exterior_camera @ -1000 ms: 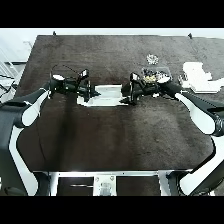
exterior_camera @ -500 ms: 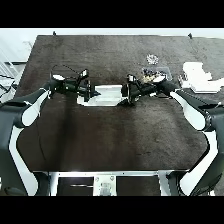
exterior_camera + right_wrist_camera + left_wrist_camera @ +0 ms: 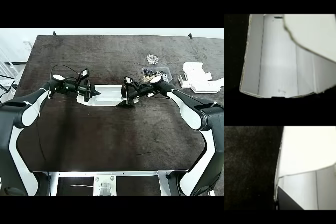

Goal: Fold the box and place the chain.

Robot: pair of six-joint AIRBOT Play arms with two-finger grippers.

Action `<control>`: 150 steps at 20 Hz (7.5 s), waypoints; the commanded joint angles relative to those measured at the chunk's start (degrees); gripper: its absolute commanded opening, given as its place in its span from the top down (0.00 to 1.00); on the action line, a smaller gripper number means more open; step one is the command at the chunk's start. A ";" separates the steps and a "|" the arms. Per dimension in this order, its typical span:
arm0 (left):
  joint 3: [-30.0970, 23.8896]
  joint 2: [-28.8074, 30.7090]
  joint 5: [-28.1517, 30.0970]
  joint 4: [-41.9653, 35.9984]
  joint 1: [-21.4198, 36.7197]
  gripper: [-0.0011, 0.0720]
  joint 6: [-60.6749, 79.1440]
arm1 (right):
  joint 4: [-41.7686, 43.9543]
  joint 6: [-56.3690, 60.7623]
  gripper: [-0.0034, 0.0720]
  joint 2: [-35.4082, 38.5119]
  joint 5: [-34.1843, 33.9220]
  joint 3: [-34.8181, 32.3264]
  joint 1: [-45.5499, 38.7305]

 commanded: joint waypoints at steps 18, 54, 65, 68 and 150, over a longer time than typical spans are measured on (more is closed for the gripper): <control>-0.02 -0.04 0.37 0.13 0.04 0.96 0.00 | 4.02 0.44 0.02 -0.87 -0.59 0.28 0.57; -0.02 -0.04 0.44 0.57 0.04 0.96 0.00 | 2.75 1.01 0.01 -1.64 3.76 0.87 -0.31; -0.02 -0.04 0.42 0.76 0.02 0.96 0.00 | 5.44 2.12 0.06 -1.64 1.01 2.21 -0.09; -0.02 -0.04 0.44 0.76 0.04 0.96 0.00 | 2.78 2.36 0.06 -1.66 0.55 2.21 0.31; 1.64 4.22 -16.79 -6.38 8.41 0.84 0.02 | 0.13 1.42 0.31 -2.89 -2.38 2.45 0.63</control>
